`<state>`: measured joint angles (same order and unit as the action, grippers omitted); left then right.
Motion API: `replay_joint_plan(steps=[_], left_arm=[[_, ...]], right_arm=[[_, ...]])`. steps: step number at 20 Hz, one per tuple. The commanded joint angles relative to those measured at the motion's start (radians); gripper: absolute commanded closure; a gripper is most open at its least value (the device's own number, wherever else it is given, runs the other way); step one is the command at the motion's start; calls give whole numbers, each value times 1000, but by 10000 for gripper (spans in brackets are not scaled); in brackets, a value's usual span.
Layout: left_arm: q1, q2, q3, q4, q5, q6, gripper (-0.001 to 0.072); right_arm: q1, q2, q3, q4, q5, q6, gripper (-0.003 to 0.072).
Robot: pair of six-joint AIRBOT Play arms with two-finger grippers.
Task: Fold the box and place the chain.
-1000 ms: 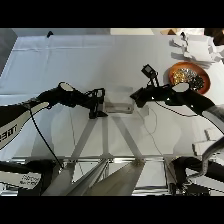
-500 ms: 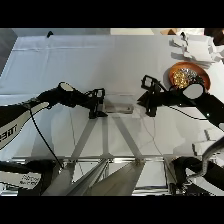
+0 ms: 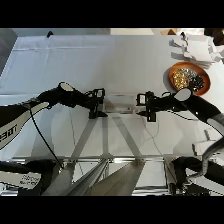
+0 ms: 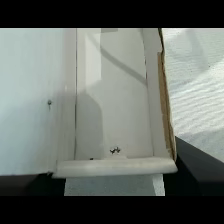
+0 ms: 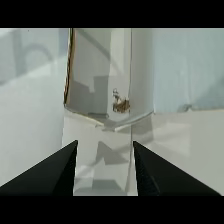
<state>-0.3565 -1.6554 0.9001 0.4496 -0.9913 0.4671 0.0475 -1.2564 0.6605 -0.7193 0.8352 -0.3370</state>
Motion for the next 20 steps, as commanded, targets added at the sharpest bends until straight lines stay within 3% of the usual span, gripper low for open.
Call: replay_joint_plan(steps=[1, 3, 10, 12, 13, 18, 19, 20], left_arm=[[0, 0, 0, 0, 0, 0, 434], [0, 0, 0, 0, 0, 0, 434], [0, 0, 0, 0, 0, 0, 434], [0, 0, 0, 0, 0, 0, 434], [0, 0, 0, 0, 0, 0, 434], [0, 0, 0, 0, 0, 0, 434], [0, 0, 0, 0, 0, 0, 434], [0, 0, 0, 0, 0, 0, 434]], right_arm=[[0, -53, -2, 132, -4, -137, 316], [1, -55, -2, 132, -3, -144, 382], [1, -55, -2, 134, 22, -143, 405], [1, -55, -2, 146, 23, -143, 560], [1, -55, -2, 164, 24, -143, 589], [1, -73, -2, 256, 22, -143, 580], [2, -81, -2, 262, 22, -143, 547], [2, -90, -2, 269, 22, -143, 466]])
